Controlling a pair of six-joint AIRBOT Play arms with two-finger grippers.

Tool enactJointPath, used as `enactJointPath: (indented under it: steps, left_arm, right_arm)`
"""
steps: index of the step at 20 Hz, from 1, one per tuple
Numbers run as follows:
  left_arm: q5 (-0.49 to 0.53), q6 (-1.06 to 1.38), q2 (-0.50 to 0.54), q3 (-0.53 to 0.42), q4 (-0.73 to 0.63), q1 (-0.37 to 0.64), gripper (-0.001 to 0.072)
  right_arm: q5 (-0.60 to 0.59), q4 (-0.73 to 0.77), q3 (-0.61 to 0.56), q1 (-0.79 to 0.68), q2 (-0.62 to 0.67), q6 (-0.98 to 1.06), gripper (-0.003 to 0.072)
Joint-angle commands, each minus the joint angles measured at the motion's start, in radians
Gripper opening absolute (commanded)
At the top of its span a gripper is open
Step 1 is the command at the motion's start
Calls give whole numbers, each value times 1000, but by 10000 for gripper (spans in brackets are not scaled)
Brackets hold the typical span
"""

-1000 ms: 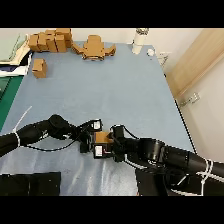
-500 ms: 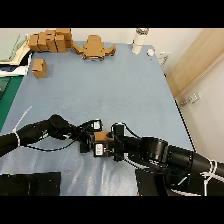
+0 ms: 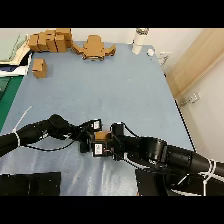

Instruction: Fold the box.

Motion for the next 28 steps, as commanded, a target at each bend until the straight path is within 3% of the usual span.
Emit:
enactJointPath:
  steps: [1, 14, 15, 17, 22, 25, 28]
  left_arm:
    - [-1, 1, 0, 0, 0, 0, 519]
    - [-1, 1, 0, 0, 0, 0, 519]
    - [-1, 1, 0, 0, 0, 0, 519]
    - [-2, 1, 0, 0, 0, 0, 519]
    - [-1, 1, 0, 0, 0, 0, 519]
    - [-1, 1, 0, 0, 0, 0, 519]
    - [-1, 1, 0, 0, 0, 0, 519]
  right_arm:
    - [-3, 6, 1, 0, -26, 3, 219]
    - [-39, 83, 2, 0, -18, 2, 231]
    - [-36, 82, 2, 0, -11, 2, 242]
    - [-37, 81, 2, -1, 5, 2, 430]
    - [-44, 81, 15, -2, 45, 7, 436]
    - [-99, 215, 26, -2, 97, 186, 436]
    - [-119, 488, -37, -9, 172, 510, 123]
